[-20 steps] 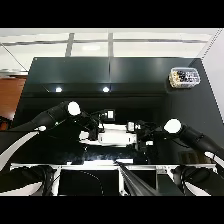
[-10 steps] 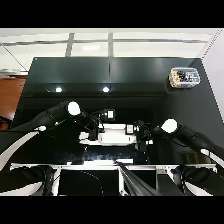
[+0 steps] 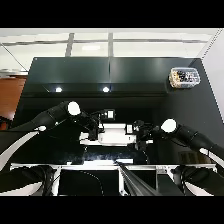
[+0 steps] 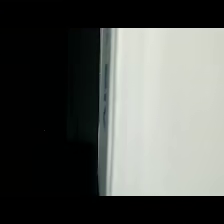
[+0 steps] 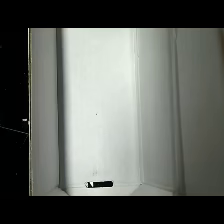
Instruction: Fold the box and place the chain.
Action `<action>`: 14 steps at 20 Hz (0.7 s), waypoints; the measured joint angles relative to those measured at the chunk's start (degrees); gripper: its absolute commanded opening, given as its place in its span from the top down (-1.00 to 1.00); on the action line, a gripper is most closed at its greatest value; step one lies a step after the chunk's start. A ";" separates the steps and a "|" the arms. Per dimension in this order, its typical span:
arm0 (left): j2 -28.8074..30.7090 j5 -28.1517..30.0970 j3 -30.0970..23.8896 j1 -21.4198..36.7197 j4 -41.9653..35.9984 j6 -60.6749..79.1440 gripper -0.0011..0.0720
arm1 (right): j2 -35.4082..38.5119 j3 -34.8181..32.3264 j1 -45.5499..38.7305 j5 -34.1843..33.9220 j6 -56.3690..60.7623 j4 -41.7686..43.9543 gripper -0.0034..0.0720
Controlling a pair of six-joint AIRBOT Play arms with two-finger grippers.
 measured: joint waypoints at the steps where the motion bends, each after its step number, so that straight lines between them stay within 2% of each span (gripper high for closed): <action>1: 0.02 0.02 0.00 0.00 0.00 0.00 0.89 | -0.04 -0.04 0.00 -0.15 0.02 0.02 -0.94; 14: 0.02 0.11 0.00 0.00 0.02 0.02 0.89 | -0.09 -1.38 0.00 -0.70 0.35 0.26 -0.93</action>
